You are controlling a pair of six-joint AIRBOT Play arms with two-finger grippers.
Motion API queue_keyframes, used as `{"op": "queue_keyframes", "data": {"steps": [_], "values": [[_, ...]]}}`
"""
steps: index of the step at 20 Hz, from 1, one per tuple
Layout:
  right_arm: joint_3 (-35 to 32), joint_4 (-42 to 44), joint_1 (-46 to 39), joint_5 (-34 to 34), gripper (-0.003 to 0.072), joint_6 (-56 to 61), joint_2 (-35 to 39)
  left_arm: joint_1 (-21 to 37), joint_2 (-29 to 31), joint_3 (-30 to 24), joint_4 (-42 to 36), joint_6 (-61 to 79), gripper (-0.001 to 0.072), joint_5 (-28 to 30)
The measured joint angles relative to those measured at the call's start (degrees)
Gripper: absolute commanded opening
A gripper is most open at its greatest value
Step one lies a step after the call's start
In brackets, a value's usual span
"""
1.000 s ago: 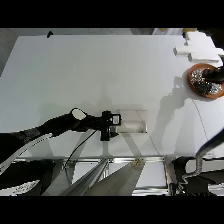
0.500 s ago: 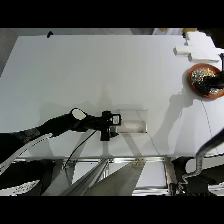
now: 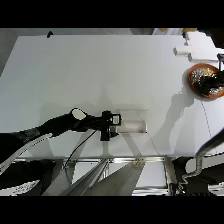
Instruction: Fold the box and place the chain.
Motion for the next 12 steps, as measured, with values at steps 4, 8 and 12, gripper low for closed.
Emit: {"op": "queue_keyframes", "data": {"steps": [4,8,12], "values": [[0.00,0.17,0.00,0.42,0.0017,-0.17,-0.04,0.00,0.00,0.02,-0.02,0.00,0.0323,0.00],[0.00,0.20,0.00,2.99,0.0016,-0.22,1.05,0.00,0.00,0.00,-0.02,0.00,0.0323,0.00],[0.00,1.97,0.00,5.75,0.0016,-0.20,6.73,0.02,0.00,0.00,0.00,0.00,0.0323,0.00]]}}
